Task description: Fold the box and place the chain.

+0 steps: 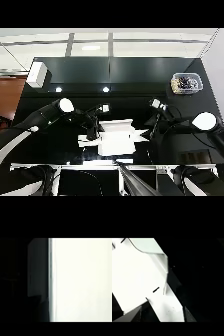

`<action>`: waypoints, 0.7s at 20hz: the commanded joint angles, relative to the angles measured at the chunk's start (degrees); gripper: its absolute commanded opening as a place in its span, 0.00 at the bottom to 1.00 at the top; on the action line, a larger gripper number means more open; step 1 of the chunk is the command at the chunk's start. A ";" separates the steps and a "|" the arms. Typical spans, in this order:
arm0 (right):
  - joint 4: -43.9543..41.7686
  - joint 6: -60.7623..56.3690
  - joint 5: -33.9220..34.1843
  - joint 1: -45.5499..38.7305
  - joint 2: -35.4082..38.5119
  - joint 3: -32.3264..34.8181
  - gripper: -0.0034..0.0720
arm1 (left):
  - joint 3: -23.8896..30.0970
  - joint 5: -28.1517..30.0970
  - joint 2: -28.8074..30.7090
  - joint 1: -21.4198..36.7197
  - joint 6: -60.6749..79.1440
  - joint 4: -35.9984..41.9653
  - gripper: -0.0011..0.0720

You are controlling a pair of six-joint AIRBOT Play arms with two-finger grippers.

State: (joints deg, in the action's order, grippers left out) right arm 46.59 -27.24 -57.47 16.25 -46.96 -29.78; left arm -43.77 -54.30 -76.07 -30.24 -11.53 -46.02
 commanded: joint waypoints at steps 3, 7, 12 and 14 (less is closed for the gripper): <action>0.63 10.86 9.44 7.17 -0.13 4.94 0.88 | 0.52 2.12 -1.22 -0.85 2.40 -0.76 0.05; 4.72 13.38 11.93 8.17 -0.15 9.25 0.88 | 0.52 1.79 -1.38 -0.85 2.38 -2.78 0.05; 5.73 14.82 11.89 10.16 -0.17 11.13 0.88 | 0.46 1.79 -1.38 -0.85 2.38 -2.78 0.05; 5.73 15.82 13.03 13.33 -0.66 11.17 0.88 | 0.46 1.79 -1.38 -0.85 2.38 -2.78 0.05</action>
State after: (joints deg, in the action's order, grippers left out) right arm 51.68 -12.99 -45.67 26.76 -47.27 -19.27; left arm -43.29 -52.53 -77.41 -31.07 -9.19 -48.47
